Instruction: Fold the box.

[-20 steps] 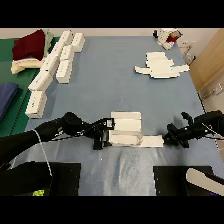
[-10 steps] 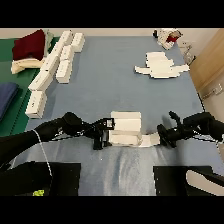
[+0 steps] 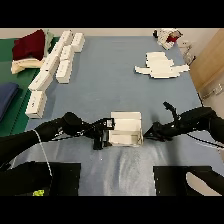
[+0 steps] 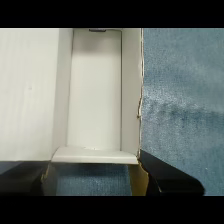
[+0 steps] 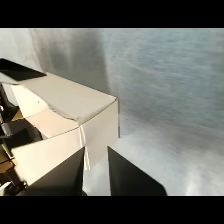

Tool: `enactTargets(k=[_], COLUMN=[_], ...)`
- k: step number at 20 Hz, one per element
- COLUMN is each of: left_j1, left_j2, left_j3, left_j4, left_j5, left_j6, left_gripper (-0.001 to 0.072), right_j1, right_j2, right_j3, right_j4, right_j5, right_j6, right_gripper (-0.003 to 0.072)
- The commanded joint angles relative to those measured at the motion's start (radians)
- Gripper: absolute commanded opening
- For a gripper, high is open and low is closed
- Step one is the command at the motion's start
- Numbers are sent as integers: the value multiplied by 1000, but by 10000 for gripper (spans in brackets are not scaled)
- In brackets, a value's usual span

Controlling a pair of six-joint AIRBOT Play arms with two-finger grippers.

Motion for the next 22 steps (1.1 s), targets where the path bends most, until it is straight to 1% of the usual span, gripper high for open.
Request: enactTargets(k=[1,6,9,10,12,14,16,17,19,22], left_j1=[0,0,0,0,0,0,0,0,0,0], left_j2=[0,0,0,0,0,0,0,0,0,0], left_j3=[0,0,0,0,0,0,0,0,0,0], left_j4=[0,0,0,0,0,0,0,0,0,0], left_j5=[0,0,0,0,0,0,0,0,0,0], left_j6=[0,0,0,0,0,0,0,0,0,0], left_gripper=[445,445,445,445,445,445,445,445,445,445], right_j1=[55,168,304,360,469,576,658,688,739,798], right_j2=[32,31,31,30,27,20,3,-13,-60,-138], right_j3=[16,29,35,50,97,162,225,254,304,354], right_j4=[3,-26,-86,-137,-308,-546,-723,-783,-847,-872], right_j5=[20,103,222,261,296,279,231,194,129,103], right_j6=[0,21,142,216,420,682,870,935,991,1048], right_gripper=[390,395,392,391,391,390,391,391,391,391])
